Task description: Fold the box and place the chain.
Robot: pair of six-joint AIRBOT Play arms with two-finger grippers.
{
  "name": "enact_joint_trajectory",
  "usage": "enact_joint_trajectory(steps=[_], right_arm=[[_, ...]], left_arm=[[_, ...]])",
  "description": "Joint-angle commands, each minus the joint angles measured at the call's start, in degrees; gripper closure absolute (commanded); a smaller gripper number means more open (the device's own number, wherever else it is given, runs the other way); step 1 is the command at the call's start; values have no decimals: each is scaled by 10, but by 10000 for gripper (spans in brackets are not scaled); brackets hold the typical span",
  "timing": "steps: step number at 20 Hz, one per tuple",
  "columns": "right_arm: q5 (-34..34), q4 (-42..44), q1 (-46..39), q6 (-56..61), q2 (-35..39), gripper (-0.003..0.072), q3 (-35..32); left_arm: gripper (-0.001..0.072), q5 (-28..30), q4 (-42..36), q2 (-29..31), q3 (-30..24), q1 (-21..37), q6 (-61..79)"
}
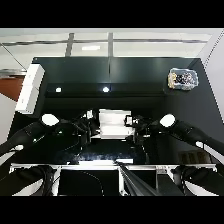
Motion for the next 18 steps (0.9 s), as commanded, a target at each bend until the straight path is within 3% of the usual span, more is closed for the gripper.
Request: enact_joint_trajectory(steps=[1,6,14,16,18], right_arm=[[0,0,0,0,0,199,0],[0,0,0,0,0,199,0],[0,0,0,0,0,199,0],[0,0,0,0,0,199,0],[0,0,0,0,0,199,0]], left_arm=[[493,3,-15,-7,1,-7,1],[493,45,-29,-11,1,-45,1],[487,48,-27,-18,3,-47,1],[399,48,-27,-18,3,-47,1],[397,50,-25,-18,3,-50,1]])
